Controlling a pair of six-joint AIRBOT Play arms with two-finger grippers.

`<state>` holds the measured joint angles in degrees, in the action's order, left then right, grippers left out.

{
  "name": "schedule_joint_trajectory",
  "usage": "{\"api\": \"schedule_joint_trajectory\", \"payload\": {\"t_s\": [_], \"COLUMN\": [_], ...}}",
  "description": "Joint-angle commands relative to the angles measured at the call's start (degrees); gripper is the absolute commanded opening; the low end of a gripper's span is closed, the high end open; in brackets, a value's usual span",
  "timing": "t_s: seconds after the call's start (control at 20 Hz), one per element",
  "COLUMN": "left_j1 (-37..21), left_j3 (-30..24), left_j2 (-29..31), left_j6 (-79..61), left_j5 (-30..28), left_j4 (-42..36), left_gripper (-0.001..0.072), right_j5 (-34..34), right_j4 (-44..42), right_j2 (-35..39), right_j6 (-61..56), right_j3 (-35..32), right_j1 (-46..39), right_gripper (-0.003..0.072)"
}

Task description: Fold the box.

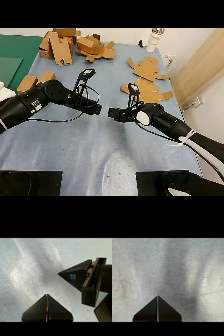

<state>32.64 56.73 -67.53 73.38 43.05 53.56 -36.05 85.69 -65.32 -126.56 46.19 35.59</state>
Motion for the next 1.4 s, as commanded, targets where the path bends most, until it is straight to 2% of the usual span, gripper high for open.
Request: {"api": "schedule_joint_trajectory", "payload": {"t_s": [0.0,0.25,0.4,0.45,0.5,0.55,0.65,0.75,0.95,1.15,1.35], "left_j1": [0.0,0.0,0.0,0.0,0.0,0.0,0.2,0.2,0.4,0.1,0.1], "left_j3": [0.0,0.0,0.0,0.0,0.0,0.0,0.0,0.0,0.0,0.0,0.0], "left_j2": [0.0,0.0,0.0,0.0,0.0,0.0,0.0,0.0,0.0,0.0,0.0], "left_j6": [0.0,0.0,-0.1,-0.1,-0.1,-0.1,-0.1,0.0,-0.3,-0.9,-0.9], "left_j5": [0.0,0.0,0.0,0.0,0.0,-1.0,-8.3,-11.6,-16.7,-21.7,-25.4], "left_j4": [0.0,0.0,0.0,0.0,0.0,0.0,0.0,-0.4,-1.2,-0.8,-0.8], "left_gripper": [0.0015,0.0015,0.0015,0.0015,0.0015,0.0015,0.0015,0.0015,0.0015,0.0015,0.0015], "right_j5": [0.1,-1.1,-4.5,-6.8,-8.8,-10.5,-12.2,-14.4,-17.9,-15.0,-14.2], "right_j4": [0.3,0.4,-2.5,-5.2,-7.0,-8.4,-9.2,-11.1,-24.4,-36.4,-43.4], "right_j2": [0.0,0.0,0.0,-0.1,-0.1,-0.1,-0.3,-2.4,-12.0,-22.5,-30.1], "right_j6": [0.0,1.3,8.9,12.5,15.7,18.7,22.3,25.7,39.5,50.9,58.0], "right_j3": [0.0,0.5,3.0,4.6,6.2,7.9,10.6,13.6,18.5,23.1,29.5], "right_j1": [0.0,-1.4,-9.6,-14.5,-19.7,-25.7,-37.5,-48.9,-65.5,-71.3,-70.8], "right_gripper": [0.0007,0.0007,0.0007,0.0056,0.0252,0.0365,0.0388,0.0389,0.0445,0.0445,0.0445]}}
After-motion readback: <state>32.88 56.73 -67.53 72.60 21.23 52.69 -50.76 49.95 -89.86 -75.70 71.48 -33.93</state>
